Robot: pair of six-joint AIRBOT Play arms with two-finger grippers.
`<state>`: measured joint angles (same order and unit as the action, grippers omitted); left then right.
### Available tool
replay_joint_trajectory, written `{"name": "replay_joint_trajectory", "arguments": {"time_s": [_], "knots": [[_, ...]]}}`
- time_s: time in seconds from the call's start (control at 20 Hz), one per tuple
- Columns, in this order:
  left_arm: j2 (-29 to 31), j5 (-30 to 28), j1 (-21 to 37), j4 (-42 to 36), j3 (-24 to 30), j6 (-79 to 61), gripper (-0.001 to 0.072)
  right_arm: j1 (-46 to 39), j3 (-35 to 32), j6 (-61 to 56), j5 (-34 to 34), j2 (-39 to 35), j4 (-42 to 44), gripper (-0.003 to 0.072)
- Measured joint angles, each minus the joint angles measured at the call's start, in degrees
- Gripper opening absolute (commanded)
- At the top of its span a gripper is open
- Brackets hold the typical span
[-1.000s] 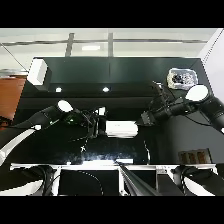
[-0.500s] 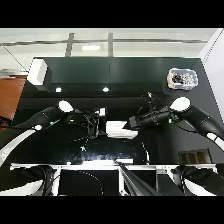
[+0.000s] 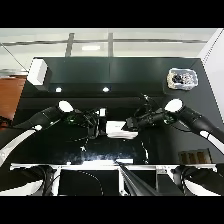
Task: Fold the box and place the chain.
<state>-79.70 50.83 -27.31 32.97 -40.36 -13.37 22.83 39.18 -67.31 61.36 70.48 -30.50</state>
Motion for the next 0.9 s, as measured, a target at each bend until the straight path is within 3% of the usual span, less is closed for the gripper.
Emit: {"name": "replay_joint_trajectory", "arguments": {"time_s": [0.9], "knots": [[0.0, -0.09, 0.0, 0.02, 0.0, 0.07, 0.045, 0.04, -0.15, -2.01, -2.21, 1.18, -3.96, 0.0043]]}}
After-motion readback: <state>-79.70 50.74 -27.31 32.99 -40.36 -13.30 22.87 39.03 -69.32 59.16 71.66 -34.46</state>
